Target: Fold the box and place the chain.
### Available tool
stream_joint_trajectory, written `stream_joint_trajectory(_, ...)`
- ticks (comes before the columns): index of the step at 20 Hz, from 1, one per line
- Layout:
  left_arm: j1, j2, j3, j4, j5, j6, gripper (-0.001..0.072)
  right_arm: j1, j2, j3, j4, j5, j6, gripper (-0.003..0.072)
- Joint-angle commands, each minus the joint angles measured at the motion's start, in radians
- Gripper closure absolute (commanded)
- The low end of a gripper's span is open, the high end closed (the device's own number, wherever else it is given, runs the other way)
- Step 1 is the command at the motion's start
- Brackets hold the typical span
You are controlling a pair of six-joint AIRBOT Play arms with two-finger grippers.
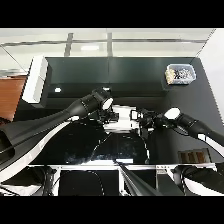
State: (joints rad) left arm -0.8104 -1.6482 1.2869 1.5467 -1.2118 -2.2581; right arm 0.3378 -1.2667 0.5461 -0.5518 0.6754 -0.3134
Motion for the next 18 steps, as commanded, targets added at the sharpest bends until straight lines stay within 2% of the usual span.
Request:
stream_joint_trajectory(1,0.000,0.000,0.000,-0.004,-0.003,0.000,0.0683,0.001,0.006,0.000,-0.012,-0.009,0.070,-0.0034)
stream_joint_trajectory(7,0.000,0.000,0.000,-0.003,-0.001,0.000,0.0681,0.000,0.166,0.000,-0.333,0.114,0.307,-0.0034)
stream_joint_trajectory(9,0.000,0.000,0.000,-0.003,-0.004,0.000,0.0681,0.001,0.193,0.000,-0.335,0.106,0.320,-0.0034)
stream_joint_trajectory(12,0.000,0.000,0.000,-0.003,-0.005,0.003,0.0681,0.001,0.190,0.000,-0.247,0.032,0.272,-0.0034)
stream_joint_trajectory(14,0.000,0.000,0.000,-0.003,-0.005,0.003,0.0681,0.001,0.190,0.000,-0.179,0.045,0.219,0.0246)
stream_joint_trajectory(15,0.000,0.000,0.000,-0.003,-0.005,0.002,0.0681,0.001,0.189,0.000,-0.158,0.063,0.208,0.0266)
stream_joint_trajectory(16,0.000,0.000,0.000,-0.003,-0.005,0.003,0.0681,0.001,0.188,0.000,-0.154,0.075,0.208,0.0427)
stream_joint_trajectory(17,0.000,0.000,0.000,-0.003,-0.004,0.003,0.0681,0.001,0.183,0.000,-0.138,0.078,0.209,0.0487)
stream_joint_trajectory(18,0.000,0.000,0.000,-0.003,-0.005,0.003,0.0681,0.001,0.174,0.000,-0.096,0.078,0.212,0.0488)
